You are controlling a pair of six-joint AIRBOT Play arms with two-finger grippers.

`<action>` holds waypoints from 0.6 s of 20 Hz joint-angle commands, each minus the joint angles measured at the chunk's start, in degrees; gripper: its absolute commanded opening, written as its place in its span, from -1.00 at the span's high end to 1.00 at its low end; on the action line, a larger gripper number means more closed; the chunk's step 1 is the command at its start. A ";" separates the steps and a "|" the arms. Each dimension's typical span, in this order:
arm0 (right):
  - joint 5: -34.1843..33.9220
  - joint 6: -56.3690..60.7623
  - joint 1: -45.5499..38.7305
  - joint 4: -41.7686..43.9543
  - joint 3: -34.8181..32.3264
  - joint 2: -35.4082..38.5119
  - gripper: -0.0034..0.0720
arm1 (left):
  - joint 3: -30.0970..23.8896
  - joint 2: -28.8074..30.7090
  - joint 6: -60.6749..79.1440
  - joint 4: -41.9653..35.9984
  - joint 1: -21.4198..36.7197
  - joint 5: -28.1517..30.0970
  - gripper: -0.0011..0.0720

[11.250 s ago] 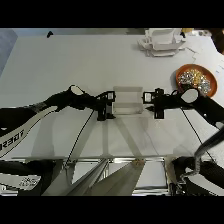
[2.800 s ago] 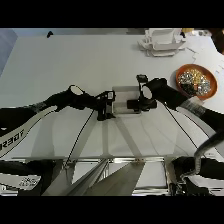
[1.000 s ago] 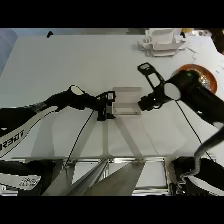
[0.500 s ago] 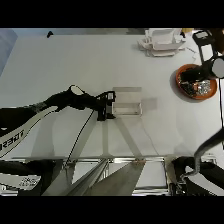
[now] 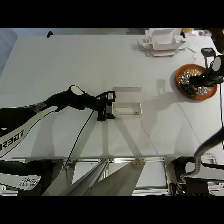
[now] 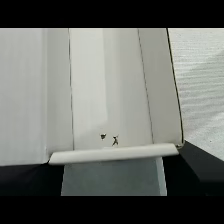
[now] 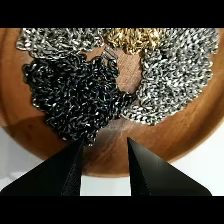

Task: Fold the box and place the chain.

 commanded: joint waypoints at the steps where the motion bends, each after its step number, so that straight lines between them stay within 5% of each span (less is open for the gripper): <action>1: -1.84 -3.19 -1.55 4.79 0.13 -3.78 0.18 | -0.02 0.04 0.00 0.00 0.02 0.02 0.94; 12: -1.73 -1.66 -1.55 7.61 0.13 -5.51 0.33 | -0.02 0.04 0.00 0.00 0.02 0.00 0.94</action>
